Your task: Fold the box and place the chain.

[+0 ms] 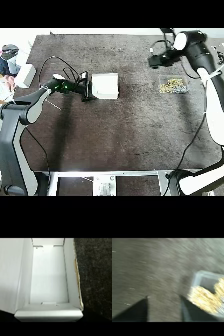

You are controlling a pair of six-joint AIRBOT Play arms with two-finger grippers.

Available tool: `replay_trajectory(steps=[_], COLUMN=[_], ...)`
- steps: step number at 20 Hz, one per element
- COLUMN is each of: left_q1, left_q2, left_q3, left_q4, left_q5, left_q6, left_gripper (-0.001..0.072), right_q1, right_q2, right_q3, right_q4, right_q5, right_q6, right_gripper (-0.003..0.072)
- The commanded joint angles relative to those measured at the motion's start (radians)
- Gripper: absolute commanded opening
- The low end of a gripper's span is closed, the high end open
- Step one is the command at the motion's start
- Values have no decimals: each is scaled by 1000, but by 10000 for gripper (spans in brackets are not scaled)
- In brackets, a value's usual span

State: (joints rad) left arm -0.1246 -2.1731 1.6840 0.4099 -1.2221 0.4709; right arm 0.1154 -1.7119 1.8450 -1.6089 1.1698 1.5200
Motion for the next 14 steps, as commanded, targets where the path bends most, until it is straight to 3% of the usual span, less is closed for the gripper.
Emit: replay_trajectory(steps=[1,6,11,14], left_q1=[1,1,1,1], left_q2=[0,0,0,0], left_q3=[0,0,0,0], left_q4=[0,0,0,0], left_q5=[0,0,0,0], left_q6=[1,1,1,1], left_gripper=[277,277,278,277], right_q1=[-142,-252,-254,-244], right_q2=[11,9,-68,-116], right_q3=[-90,-216,-220,-220], right_q4=[39,56,191,190], right_q5=[11,-17,-64,-82], right_q6=[-6,-52,-145,-158], right_gripper=[221,224,222,222])
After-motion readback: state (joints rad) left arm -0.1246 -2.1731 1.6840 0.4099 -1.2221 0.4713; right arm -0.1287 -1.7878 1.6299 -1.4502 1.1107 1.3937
